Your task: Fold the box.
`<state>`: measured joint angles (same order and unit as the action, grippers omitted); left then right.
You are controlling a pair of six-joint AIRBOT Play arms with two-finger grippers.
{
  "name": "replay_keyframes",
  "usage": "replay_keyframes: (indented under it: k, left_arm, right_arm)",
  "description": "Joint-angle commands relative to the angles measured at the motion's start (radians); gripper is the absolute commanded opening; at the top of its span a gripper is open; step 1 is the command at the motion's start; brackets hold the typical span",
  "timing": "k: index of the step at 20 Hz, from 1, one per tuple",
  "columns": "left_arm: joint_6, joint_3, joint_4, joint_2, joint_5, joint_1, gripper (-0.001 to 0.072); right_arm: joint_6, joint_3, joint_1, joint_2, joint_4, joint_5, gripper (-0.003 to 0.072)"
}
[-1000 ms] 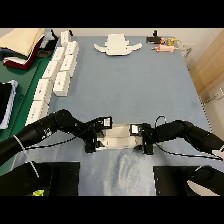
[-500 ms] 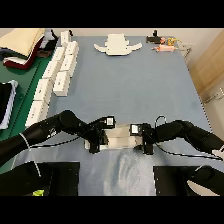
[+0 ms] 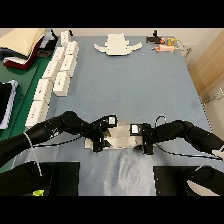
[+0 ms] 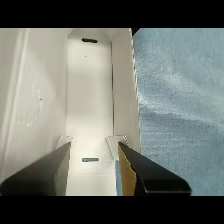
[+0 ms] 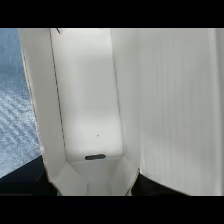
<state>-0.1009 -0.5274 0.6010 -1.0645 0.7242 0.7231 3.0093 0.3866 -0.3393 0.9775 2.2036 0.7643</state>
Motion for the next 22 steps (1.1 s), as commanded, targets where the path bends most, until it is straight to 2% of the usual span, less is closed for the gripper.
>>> replay_keyframes:
  k: [1, 2, 3, 4, 5, 8, 11, 15, 18, 20, 22]
  left_arm:
    - [-0.024, 0.000, -0.002, -0.002, -0.007, 0.000, 0.0489]
    - [-0.049, 0.000, 0.007, -0.001, -0.007, 0.000, 0.0486]
    - [-0.093, 0.000, 0.028, 0.000, -0.006, -0.002, 0.0418]
    - [-0.142, -0.002, 0.072, 0.003, 0.004, -0.002, 0.0187]
    - [-0.201, -0.006, 0.152, 0.012, 0.027, -0.002, 0.0014]
    - [-0.504, -0.030, 0.310, 0.074, 0.127, -0.011, 0.0014]
    - [-0.750, -0.058, 0.411, 0.188, 0.239, -0.051, 0.0013]
    - [-1.112, -0.060, 0.514, 0.365, 0.309, -0.180, 0.0014]
    - [-1.417, -0.053, 0.635, 0.419, 0.398, -0.306, 0.0014]
    - [-1.472, -0.034, 0.609, 0.415, 0.420, -0.377, 0.0013]
    - [-1.472, 0.005, 0.547, 0.410, 0.388, -0.397, 0.0014]
  right_arm:
    - [0.001, 0.001, -0.001, 0.000, 0.000, 0.000, 0.0470]
    - [0.001, 0.001, -0.001, 0.000, 0.000, 0.000, 0.0470]
    - [0.001, 0.001, -0.001, 0.000, 0.000, -0.001, 0.0470]
    - [0.001, 0.001, -0.001, 0.000, 0.000, 0.000, 0.0470]
    - [0.001, 0.001, -0.001, 0.000, 0.000, 0.000, 0.0470]
    - [0.001, 0.001, -0.001, 0.000, 0.000, 0.000, 0.0470]
    - [0.001, 0.001, -0.001, 0.000, 0.000, -0.001, 0.0470]
    - [0.001, 0.001, -0.001, 0.000, 0.000, 0.000, 0.0470]
    - [0.001, 0.001, -0.001, 0.000, 0.000, 0.000, 0.0470]
    - [0.001, 0.001, -0.001, 0.000, 0.000, 0.000, 0.0470]
    - [0.001, 0.001, -0.001, 0.000, 0.000, 0.000, 0.0470]
